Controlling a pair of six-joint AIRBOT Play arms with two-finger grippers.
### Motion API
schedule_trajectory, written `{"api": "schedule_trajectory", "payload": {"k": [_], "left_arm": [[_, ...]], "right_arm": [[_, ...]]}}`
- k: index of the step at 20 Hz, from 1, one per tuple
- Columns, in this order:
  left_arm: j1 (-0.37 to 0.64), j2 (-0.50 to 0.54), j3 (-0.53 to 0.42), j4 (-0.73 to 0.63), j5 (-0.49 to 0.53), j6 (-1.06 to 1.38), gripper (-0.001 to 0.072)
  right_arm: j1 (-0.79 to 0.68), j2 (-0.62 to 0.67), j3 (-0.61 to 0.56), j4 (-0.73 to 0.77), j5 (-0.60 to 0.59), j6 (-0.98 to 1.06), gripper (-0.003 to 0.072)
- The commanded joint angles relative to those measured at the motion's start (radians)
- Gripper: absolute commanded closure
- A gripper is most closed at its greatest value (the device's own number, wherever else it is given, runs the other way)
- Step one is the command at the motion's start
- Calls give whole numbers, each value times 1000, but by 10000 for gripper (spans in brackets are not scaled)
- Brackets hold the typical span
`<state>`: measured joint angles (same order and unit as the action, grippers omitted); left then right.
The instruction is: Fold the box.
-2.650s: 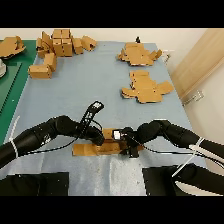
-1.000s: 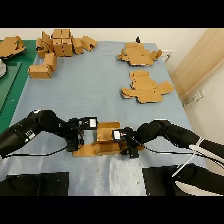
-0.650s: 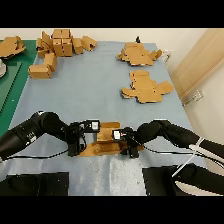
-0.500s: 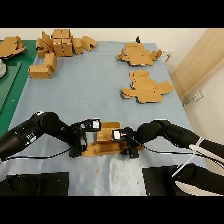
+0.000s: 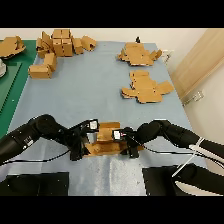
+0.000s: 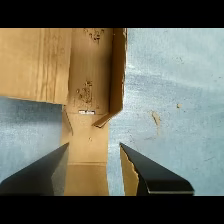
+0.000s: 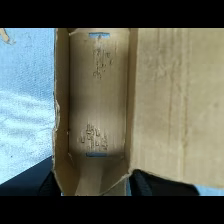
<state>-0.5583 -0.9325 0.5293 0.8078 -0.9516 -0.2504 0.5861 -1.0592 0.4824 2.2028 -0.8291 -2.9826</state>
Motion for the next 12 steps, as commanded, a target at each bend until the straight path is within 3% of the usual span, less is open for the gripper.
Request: {"api": "schedule_trajectory", "payload": {"k": [1,3,4,5,9,12], "left_arm": [[111,21,-92,-167,6,239,222],[121,15,-112,-177,24,337,203],[122,7,-113,-176,56,338,37],[122,-2,-113,-178,93,328,2],[121,-17,-113,-214,98,329,2],[122,-17,-113,-217,26,329,2]], "right_arm": [[1,0,0,0,1,0,114],[1,0,0,1,1,0,114],[1,0,0,0,1,0,114],[1,0,0,0,1,0,114],[1,0,0,0,1,0,114],[1,0,0,0,1,0,114]]}}
